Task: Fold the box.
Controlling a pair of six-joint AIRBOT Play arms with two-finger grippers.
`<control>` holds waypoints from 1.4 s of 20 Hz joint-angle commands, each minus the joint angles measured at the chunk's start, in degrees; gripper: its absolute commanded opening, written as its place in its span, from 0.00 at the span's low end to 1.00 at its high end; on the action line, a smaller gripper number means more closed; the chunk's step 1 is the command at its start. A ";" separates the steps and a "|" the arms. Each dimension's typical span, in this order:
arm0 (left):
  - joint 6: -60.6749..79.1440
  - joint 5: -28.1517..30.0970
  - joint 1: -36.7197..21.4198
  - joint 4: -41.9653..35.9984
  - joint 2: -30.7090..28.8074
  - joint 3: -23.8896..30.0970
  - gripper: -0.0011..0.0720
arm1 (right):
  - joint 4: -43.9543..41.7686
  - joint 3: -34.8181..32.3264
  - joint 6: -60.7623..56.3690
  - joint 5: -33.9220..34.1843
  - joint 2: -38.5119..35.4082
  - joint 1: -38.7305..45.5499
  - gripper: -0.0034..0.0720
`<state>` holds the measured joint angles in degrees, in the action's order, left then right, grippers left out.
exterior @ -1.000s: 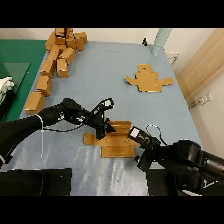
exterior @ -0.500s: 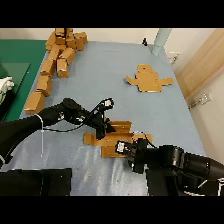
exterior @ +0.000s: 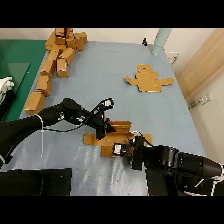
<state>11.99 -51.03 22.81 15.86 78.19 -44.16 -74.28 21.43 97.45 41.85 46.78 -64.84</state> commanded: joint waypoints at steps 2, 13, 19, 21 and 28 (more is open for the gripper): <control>0.00 -0.02 0.02 0.00 -0.04 -0.04 0.03 | 0.63 0.20 -0.02 -1.60 0.24 -0.07 0.81; 0.00 -0.02 0.02 0.00 -0.04 -0.04 0.03 | 20.02 2.21 -21.99 2.03 -1.49 -0.02 0.81; 0.00 -0.02 0.02 0.00 -0.04 -0.04 0.03 | 17.00 2.21 -21.99 0.24 -1.49 -0.04 0.82; 0.00 -0.02 0.02 0.00 -0.04 -0.04 0.03 | 16.94 2.29 -22.01 0.22 -1.51 -0.04 0.82; 0.00 -0.02 0.02 0.00 -0.04 -0.04 0.03 | 14.91 4.44 -21.79 2.19 -1.46 0.63 0.83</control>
<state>11.99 -51.07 22.83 15.86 78.19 -44.16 -59.13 25.45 75.59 42.98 45.32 -64.66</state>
